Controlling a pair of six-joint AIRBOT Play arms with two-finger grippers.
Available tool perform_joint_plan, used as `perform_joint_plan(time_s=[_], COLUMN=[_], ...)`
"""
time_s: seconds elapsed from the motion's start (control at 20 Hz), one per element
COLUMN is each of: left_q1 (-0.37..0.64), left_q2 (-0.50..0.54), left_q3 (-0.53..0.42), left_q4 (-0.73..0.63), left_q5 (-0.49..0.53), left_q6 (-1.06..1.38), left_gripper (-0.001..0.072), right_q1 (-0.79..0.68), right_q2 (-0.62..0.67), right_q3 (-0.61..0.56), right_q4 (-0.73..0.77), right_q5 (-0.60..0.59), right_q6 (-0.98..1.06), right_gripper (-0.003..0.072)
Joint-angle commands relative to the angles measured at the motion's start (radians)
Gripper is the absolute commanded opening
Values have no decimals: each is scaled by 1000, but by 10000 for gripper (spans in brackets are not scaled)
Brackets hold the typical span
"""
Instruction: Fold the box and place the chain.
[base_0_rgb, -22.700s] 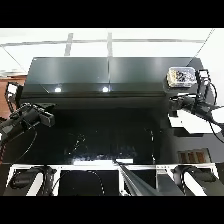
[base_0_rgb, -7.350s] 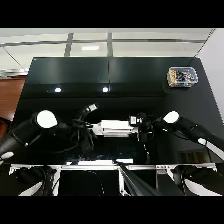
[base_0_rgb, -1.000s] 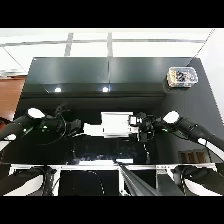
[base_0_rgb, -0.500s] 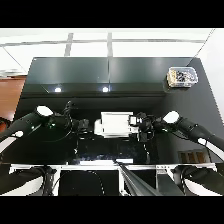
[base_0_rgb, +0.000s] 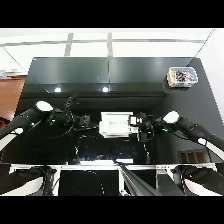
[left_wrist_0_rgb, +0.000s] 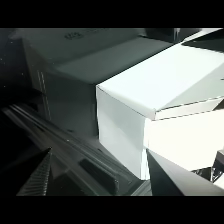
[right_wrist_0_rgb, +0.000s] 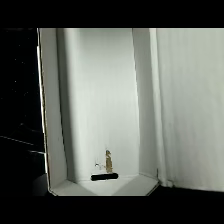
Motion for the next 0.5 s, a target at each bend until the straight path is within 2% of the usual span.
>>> perform_joint_plan(time_s=[0.0,0.15,0.25,0.3,0.4,0.45], left_q1=[-40,-89,-116,-127,-144,-154], left_q2=[0,0,0,0,0,0], left_q3=[22,58,75,82,98,108], left_q4=[-3,0,0,4,27,52], left_q5=[-6,-5,-11,-12,-8,-7], left_q6=[-23,-47,-79,-103,-157,-193], left_gripper=[708,704,631,546,490,485], right_q1=[1,1,1,1,1,1], right_q2=[-1,-1,-1,-1,-1,-1], right_q3=[-1,-1,-1,-1,-1,-1], right_q4=[0,0,0,0,0,0], right_q5=[0,0,0,0,0,0], right_q6=[0,0,0,0,0,0], right_gripper=[180,180,180,180,180,180])
